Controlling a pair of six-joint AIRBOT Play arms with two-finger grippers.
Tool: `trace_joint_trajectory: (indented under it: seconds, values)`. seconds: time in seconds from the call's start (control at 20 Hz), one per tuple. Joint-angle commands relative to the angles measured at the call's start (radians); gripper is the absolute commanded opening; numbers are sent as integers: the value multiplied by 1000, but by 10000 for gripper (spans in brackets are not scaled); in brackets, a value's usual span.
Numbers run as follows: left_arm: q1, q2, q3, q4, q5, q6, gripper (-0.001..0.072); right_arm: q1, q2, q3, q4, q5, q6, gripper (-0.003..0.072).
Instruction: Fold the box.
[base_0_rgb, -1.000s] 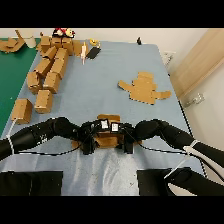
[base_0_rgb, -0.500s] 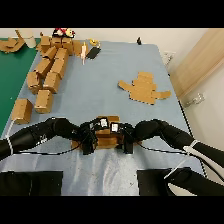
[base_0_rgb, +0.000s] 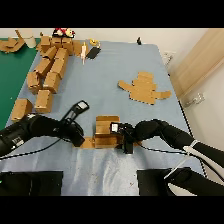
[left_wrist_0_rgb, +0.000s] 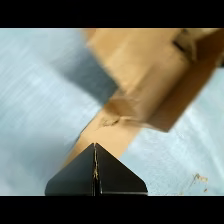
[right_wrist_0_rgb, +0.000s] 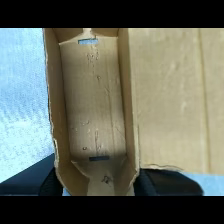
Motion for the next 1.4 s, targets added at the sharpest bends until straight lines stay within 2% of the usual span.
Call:
trace_joint_trajectory:
  seconds: [0.0, 0.1, 0.25, 0.6, 0.9, 1.0, 1.1, 1.35]
  values:
    - [190, 97, -77, 11, -69, -304, 11, 0, -1, -1, 0, 2, 0, 546]
    - [287, 98, -126, -46, -131, -293, 12, 0, -1, -1, 0, 2, 0, 546]
    - [347, 76, -189, -182, -121, -187, 11, 0, -1, -1, 0, 2, 0, 546]
    - [343, -33, -218, -501, -92, 39, 11, 0, -1, -1, 0, 2, 0, 546]
    - [343, -100, -247, -557, -83, 100, 11, 0, -1, -1, 0, 2, 0, 546]
    - [336, -100, -250, -633, -83, 164, 11, 0, -1, -1, 0, 2, 0, 546]
    - [306, -100, -250, -713, -81, 232, 11, 0, -1, -1, 0, 2, 0, 546]
    - [222, -114, -249, -782, -14, 248, 11, 0, -1, -1, 0, 2, 0, 546]
